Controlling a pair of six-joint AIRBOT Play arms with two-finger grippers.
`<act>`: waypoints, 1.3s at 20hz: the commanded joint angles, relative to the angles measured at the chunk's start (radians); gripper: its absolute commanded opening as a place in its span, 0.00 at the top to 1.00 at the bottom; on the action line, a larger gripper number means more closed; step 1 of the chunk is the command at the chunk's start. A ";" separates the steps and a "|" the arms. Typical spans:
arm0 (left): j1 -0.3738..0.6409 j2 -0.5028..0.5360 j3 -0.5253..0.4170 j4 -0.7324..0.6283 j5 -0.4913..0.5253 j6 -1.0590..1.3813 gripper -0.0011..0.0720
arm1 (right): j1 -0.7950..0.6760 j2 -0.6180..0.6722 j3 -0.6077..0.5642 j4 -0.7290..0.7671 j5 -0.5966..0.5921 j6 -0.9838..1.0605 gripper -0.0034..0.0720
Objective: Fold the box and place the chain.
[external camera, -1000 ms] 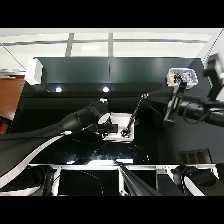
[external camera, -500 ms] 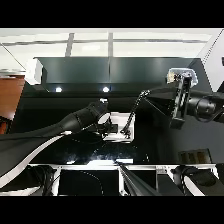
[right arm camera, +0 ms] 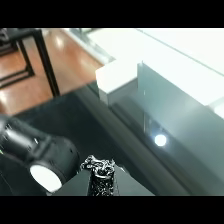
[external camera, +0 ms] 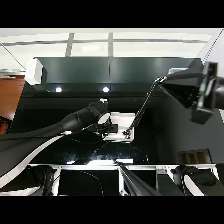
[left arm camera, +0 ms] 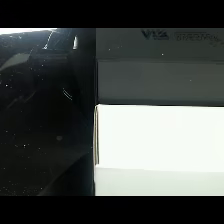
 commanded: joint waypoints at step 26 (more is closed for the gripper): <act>0.000 0.000 0.000 -0.001 0.006 0.000 0.94 | 0.203 -0.074 -0.274 -0.157 -0.184 0.274 0.90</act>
